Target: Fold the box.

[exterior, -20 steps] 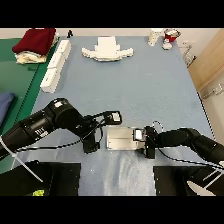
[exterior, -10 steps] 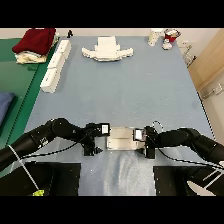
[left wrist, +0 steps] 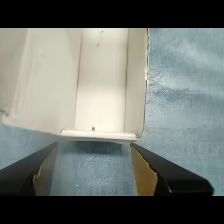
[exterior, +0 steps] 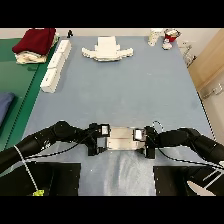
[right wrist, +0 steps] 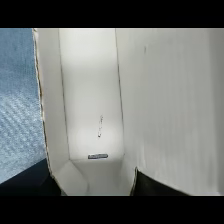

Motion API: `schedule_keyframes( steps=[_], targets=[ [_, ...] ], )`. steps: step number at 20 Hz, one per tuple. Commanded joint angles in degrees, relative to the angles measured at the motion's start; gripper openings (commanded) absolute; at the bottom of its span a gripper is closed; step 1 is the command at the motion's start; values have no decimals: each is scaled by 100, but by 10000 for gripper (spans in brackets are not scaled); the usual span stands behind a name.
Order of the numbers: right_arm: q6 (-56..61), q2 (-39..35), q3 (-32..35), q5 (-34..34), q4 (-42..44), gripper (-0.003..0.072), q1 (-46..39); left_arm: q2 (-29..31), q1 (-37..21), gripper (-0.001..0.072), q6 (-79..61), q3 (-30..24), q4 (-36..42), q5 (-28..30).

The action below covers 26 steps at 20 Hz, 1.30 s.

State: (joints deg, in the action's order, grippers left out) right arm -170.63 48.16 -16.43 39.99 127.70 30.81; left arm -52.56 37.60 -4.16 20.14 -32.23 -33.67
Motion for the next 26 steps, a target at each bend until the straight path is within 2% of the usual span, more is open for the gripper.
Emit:
schedule_keyframes(
  steps=[1, 5, 12, 20, 21, 22, 23, 26],
  targets=[
    [0, -2, -4, -4, 0, 509, 0, -186, 31, 700, -168, -13, 186, 66],
    [0, -2, -4, -4, 2, 509, 0, -372, 168, 700, -466, -13, 546, 225],
    [0, 0, -4, -4, 2, 509, 0, -710, 422, 700, -579, 2, 704, 640],
    [0, -2, -4, -4, 2, 509, -2, -774, 422, 699, -931, 22, 898, 671],
    [0, -2, -4, -4, 2, 509, -2, -776, 422, 672, -1025, 22, 988, 671],
    [0, -2, -4, -4, 2, 509, -2, -780, 422, 513, -1038, 22, 994, 671],
    [0, -2, -4, -4, 2, 509, -2, -787, 422, 384, -1054, 17, 990, 656],
    [0, 0, -4, -4, 2, 509, -2, -787, 422, 368, -1150, 15, 992, 581]
  ],
)
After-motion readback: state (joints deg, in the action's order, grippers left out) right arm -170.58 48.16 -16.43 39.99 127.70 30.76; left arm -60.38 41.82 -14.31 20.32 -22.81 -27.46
